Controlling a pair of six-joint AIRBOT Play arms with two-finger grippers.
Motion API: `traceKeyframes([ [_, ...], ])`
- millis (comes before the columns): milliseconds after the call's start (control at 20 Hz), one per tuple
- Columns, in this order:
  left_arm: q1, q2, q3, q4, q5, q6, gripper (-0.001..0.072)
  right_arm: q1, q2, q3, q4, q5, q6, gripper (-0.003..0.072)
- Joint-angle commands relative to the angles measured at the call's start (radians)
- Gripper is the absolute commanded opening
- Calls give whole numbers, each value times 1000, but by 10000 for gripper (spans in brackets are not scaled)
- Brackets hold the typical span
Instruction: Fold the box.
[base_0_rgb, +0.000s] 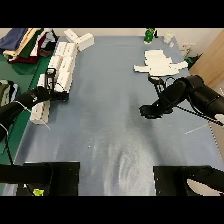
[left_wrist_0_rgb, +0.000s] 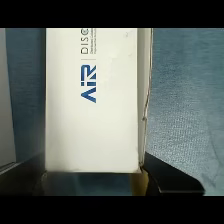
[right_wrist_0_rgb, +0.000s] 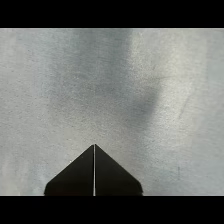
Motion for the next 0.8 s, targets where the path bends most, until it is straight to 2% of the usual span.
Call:
traceKeyframes([
  [0, 0, -11, 5, 0, 19, 0, 471, 0, -1, 1, 0, 0, 0, 6],
  [350, 0, -11, 5, -4, 18, -2, 473, 0, -1, 1, 0, 0, 0, 6],
  [400, 0, -11, 5, -4, 18, -2, 503, 0, -1, 1, 0, 0, 0, 6],
  [450, 0, -11, 5, -4, 16, -3, 604, 0, -1, 1, 0, 0, 0, 6],
  [500, 0, -11, 5, -4, 13, -5, 658, 0, -1, 1, 0, 0, 0, 6],
  [750, 0, -10, 6, -4, 5, -5, 659, 0, -1, 1, 0, 0, 0, 6],
])
